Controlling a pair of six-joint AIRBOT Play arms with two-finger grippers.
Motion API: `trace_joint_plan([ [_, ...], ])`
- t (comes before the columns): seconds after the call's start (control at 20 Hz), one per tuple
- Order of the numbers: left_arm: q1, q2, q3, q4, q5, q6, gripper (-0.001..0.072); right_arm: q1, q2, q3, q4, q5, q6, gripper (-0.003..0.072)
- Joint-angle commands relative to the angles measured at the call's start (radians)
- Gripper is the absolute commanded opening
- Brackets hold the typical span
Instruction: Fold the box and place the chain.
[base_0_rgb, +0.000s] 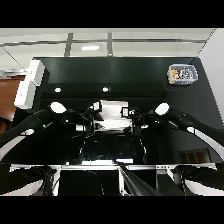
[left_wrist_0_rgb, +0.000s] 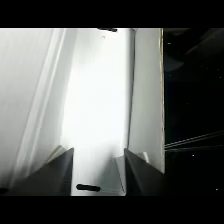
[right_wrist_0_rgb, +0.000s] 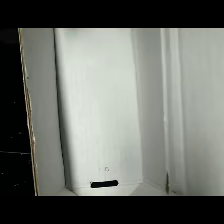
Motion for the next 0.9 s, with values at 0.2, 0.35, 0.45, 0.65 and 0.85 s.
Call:
trace_joint_plan([
  [0.2, 0.007, 0.017, 0.002, 0.071, -0.035, -0.008, 0.0082, 0.000, 0.000, 0.000, 0.000, 0.000, 0.000, 0.0233],
  [0.35, 0.055, 0.095, 0.020, 0.259, -0.072, -0.316, 0.0026, 0.000, 0.000, 0.000, 0.000, 0.000, 0.000, 0.0232],
  [0.45, 0.114, 0.184, 0.020, 0.478, -0.080, -0.525, 0.0026, 0.000, 0.000, 0.000, 0.000, 0.000, 0.000, 0.0232],
  [0.65, 0.346, 0.266, 0.016, 0.695, -0.174, -1.127, 0.0027, 0.000, 0.000, 0.000, 0.000, 0.000, 0.000, 0.0232],
  [0.85, 0.690, 0.179, -0.056, 0.359, -0.428, -1.325, 0.0027, 0.000, 0.000, 0.000, 0.000, 0.000, 0.000, 0.0233],
])
